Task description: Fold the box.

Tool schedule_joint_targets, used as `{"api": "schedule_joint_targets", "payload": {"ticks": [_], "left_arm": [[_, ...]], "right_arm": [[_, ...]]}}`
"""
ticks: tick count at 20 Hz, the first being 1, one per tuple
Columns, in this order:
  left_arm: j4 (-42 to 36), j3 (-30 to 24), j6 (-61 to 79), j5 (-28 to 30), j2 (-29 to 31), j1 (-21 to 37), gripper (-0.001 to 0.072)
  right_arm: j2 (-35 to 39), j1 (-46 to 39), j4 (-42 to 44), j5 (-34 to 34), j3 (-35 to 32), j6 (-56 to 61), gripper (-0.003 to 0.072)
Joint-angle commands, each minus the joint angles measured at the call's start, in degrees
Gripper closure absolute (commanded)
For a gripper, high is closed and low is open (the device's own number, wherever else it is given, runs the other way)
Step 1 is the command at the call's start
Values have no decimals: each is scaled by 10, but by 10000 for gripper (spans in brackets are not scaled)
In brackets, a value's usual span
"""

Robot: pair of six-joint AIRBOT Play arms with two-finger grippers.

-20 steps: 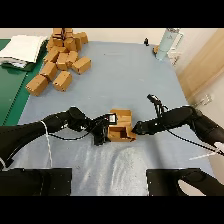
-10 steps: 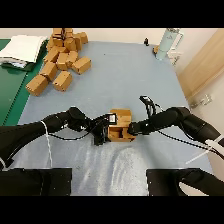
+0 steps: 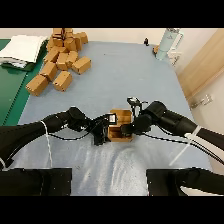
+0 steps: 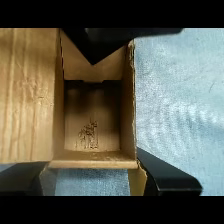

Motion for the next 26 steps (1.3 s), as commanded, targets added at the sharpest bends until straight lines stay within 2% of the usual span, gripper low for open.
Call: {"api": "schedule_joint_targets", "payload": {"ticks": [1, 10, 11, 14, 15, 16, 19, 21, 26], "left_arm": [[0, 0, 0, 0, 0, 0, 191], [0, 0, 0, 0, 0, 0, 191], [0, 0, 0, 0, 0, 0, 191], [0, 0, 0, 0, 0, 0, 191], [0, 0, 0, 0, 0, 0, 191], [0, 0, 0, 0, 0, 0, 191], [0, 0, 0, 0, 0, 0, 192], [0, 0, 0, 0, 0, 0, 191], [0, 0, 0, 0, 0, 0, 191]], "right_arm": [[-25, 16, -19, -23, 14, 56, 230], [-67, 17, -5, -25, 25, 155, 235], [-71, 17, -5, -25, 25, 159, 279], [-74, 17, -13, -25, 25, 160, 594], [-74, 17, -16, -25, 25, 160, 672], [-74, 17, -19, -25, 25, 160, 682], [-74, 17, -20, -25, 25, 152, 678], [-73, 17, -19, -27, 30, 146, 348], [-73, 17, -19, -49, 61, 139, 338]]}}
